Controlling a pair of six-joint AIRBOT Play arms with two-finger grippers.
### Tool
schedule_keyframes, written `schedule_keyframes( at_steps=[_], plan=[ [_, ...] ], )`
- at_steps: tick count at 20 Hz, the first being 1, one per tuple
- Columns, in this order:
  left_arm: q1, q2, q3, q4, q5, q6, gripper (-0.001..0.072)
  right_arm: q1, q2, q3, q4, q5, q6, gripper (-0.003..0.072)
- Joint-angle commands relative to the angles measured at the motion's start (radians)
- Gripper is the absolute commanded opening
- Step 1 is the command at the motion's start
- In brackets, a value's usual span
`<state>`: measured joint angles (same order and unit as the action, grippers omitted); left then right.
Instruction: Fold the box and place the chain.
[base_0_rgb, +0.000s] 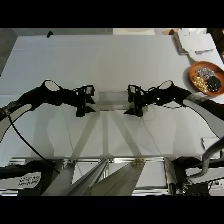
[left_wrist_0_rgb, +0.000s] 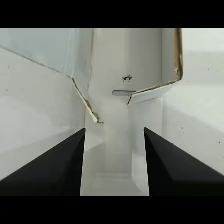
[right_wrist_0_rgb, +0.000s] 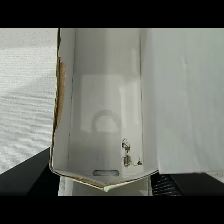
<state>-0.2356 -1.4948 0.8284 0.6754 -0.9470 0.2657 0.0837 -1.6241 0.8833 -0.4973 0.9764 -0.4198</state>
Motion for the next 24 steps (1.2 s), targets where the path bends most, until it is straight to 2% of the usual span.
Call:
schedule_keyframes(
  at_steps=[1,7,15,22,24],
  plan=[
    [-0.005,0.0,0.001,-0.019,-0.015,0.006,0.0398,0.0,0.0,0.0,0.0,0.0,0.0,0.0466],
    [-0.01,-0.006,0.001,-0.123,-0.042,0.129,0.0397,0.0,0.0,0.0,0.0,0.0,0.0,0.0466],
    [-0.01,-0.007,0.001,-0.121,-0.052,0.141,0.0395,0.0,0.0,0.0,0.0,0.0,0.0,0.0466],
    [-0.01,-0.029,0.001,-0.126,-0.05,0.343,0.039,0.0,0.0,0.0,0.0,0.0,0.0,0.0466],
    [-0.01,-0.03,0.001,-0.127,-0.028,0.344,0.0349,0.0,0.0,0.0,0.0,0.0,0.0,0.0466]
  ],
)
